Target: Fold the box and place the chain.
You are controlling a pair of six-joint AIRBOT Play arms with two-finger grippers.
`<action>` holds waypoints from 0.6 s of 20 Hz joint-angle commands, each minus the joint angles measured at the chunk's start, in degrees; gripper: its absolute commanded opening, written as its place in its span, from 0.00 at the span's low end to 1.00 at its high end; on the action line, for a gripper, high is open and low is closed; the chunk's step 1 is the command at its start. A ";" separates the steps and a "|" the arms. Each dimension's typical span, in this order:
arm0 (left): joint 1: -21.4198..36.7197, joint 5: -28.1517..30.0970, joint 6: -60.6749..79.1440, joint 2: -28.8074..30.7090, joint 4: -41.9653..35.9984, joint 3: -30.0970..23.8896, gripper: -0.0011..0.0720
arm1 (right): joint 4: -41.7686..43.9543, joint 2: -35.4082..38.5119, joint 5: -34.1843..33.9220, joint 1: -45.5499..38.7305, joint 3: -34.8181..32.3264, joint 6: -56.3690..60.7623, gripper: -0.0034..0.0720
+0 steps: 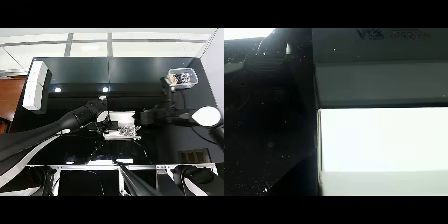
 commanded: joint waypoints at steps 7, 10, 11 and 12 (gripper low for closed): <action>0.02 -0.20 0.00 0.00 0.02 0.02 0.05 | -15.37 0.57 -6.12 -6.93 -12.55 -46.36 0.99; 0.02 -0.26 -0.02 0.00 0.02 0.02 0.05 | -3.91 -5.18 -7.02 -4.94 -14.25 -70.20 0.98; 0.02 -0.24 0.00 0.00 0.02 0.02 0.05 | 1.79 -8.07 -6.78 -4.39 -14.23 -80.87 0.98; 0.02 -0.22 0.00 0.00 0.02 0.02 0.05 | 5.66 -10.73 -6.49 -3.82 -13.88 -87.97 0.98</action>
